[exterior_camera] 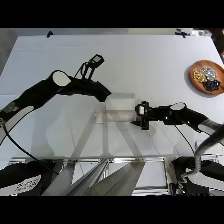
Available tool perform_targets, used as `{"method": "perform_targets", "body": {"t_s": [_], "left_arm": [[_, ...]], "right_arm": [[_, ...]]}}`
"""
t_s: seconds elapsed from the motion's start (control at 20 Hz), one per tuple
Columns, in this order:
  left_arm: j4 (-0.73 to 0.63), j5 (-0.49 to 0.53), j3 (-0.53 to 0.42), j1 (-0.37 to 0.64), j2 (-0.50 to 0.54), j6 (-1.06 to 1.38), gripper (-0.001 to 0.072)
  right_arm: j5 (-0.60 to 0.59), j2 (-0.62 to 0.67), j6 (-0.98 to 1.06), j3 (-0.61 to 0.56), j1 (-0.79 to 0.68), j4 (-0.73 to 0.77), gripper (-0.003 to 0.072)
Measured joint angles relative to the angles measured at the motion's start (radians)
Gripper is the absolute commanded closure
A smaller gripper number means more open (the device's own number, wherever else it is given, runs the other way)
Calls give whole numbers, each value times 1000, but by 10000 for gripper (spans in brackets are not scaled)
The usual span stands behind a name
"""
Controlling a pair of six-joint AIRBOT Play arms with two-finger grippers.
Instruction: Fold the box and place the chain.
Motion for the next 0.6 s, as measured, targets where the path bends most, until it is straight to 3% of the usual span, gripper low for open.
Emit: {"method": "perform_targets", "body": {"t_s": [0.05, 0.1, 0.25, 0.35, 0.4, 0.6], "left_arm": [[2, -47, 0, 23, 8, 22, 507], [4, -100, 0, 43, 14, 49, 586], [14, -270, -1, 102, 24, 127, 608], [23, -329, -3, 131, 27, 166, 705], [27, -357, -3, 136, 29, 187, 705], [118, -332, -22, 116, 31, 209, 707]], "right_arm": [[0, 0, 0, 0, 0, 0, 265], [0, 0, 0, 0, 0, 0, 265], [0, 0, 0, 0, 0, 0, 265], [0, 0, 0, 0, 0, 0, 265], [0, 0, 0, 0, 0, 0, 265], [0, 0, 0, 0, 0, 0, 265]]}}
